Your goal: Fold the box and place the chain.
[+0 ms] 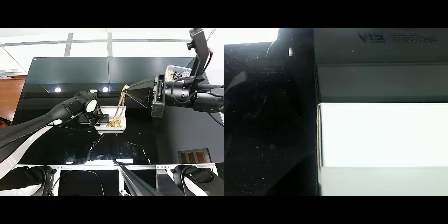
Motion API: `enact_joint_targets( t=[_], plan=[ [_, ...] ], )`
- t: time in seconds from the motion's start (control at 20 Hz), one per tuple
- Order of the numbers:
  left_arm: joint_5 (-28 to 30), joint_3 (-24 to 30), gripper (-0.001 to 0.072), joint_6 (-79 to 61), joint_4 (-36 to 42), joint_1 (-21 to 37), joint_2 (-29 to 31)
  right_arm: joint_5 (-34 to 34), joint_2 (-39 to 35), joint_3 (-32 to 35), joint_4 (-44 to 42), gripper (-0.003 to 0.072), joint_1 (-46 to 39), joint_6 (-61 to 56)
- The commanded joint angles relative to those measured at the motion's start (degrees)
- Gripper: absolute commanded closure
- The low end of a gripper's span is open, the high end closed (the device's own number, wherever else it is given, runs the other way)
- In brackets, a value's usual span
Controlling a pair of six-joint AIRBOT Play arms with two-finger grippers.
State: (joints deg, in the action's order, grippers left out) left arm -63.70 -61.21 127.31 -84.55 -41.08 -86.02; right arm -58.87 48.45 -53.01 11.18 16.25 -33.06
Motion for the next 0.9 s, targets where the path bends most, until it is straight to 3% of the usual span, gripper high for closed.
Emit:
enact_joint_targets(
  t=[0.0, 0.45, 0.5, 0.55, 0.7, 0.85],
  plan=[
    [-0.02, -0.07, 0.0683, 0.0, -0.04, 0.02, -0.02, 1.75, 0.44, -0.17, 1.66, 0.068, 1.77, -0.42],
    [-0.04, -0.07, 0.0683, 0.0, -0.02, 0.0, -0.02, 1.51, 11.8, 1.51, 12.63, 0.0671, 7.63, -5.66],
    [-0.04, -0.07, 0.0683, 0.0, -0.04, 0.02, -0.02, 1.84, 12.44, 1.51, 13.92, 0.0579, 7.61, -6.43],
    [-0.02, -0.07, 0.0683, 0.0, -0.04, 0.02, -0.02, 2.78, 12.46, 1.49, 15.61, 0.0419, 7.52, -7.67],
    [-0.02, -0.07, 0.0683, 0.0, -0.04, 0.02, -0.02, -1.03, 11.69, 1.46, 17.73, 0.0409, 3.15, -8.13],
    [0.33, -0.07, 0.0683, 0.0, -0.02, 0.02, -0.02, -10.64, 10.56, 1.46, 18.82, 0.0409, -6.27, -8.37]
  ],
)
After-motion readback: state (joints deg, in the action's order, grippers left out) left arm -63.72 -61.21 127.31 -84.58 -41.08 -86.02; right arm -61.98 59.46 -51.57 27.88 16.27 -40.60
